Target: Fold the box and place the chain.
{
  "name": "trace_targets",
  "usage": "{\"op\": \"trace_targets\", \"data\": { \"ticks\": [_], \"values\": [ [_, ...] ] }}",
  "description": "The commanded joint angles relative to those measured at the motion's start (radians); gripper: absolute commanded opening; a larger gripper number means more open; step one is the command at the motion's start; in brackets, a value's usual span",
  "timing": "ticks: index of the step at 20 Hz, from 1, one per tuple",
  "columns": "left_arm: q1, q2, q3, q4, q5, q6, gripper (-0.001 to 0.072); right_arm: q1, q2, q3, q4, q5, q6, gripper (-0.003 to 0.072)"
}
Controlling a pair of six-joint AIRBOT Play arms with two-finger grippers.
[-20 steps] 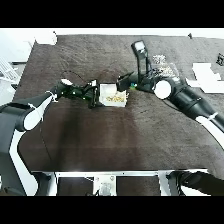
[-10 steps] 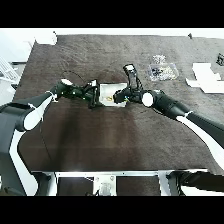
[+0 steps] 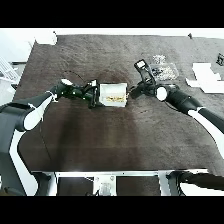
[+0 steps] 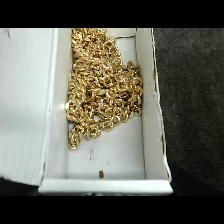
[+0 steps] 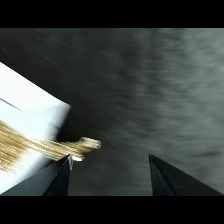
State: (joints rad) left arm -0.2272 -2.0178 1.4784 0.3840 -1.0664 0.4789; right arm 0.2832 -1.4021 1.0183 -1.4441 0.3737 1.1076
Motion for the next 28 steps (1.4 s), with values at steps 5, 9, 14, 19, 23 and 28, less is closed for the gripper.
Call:
{"op": "trace_targets", "data": {
  "ticks": [5,9,14,19,23,28],
  "values": [
    [0.001,0.001,0.0,0.0,0.001,0.0,0.0361,-0.19,-0.103,0.01,0.587,0.184,-1.133,0.0574],
    [0.001,0.001,0.0,0.001,0.001,0.0,0.0361,-0.237,-0.207,0.1,0.777,0.454,-1.334,0.0574],
    [0.001,0.001,0.0,0.0,0.001,0.0,0.0361,-0.237,-0.332,0.242,0.781,0.581,-1.382,0.0573],
    [0.001,0.001,0.0,0.0,0.001,0.0,0.0361,-0.232,-0.409,0.339,0.79,0.676,-1.402,0.0574],
    [0.001,0.001,0.0,0.0,0.001,0.0,0.0361,-0.232,-0.439,0.348,0.79,0.683,-1.402,0.0574],
    [0.001,0.001,0.0,0.0,0.0,0.0,0.0362,-0.224,-0.461,0.351,0.791,0.681,-1.435,0.0498]
  ]
}}
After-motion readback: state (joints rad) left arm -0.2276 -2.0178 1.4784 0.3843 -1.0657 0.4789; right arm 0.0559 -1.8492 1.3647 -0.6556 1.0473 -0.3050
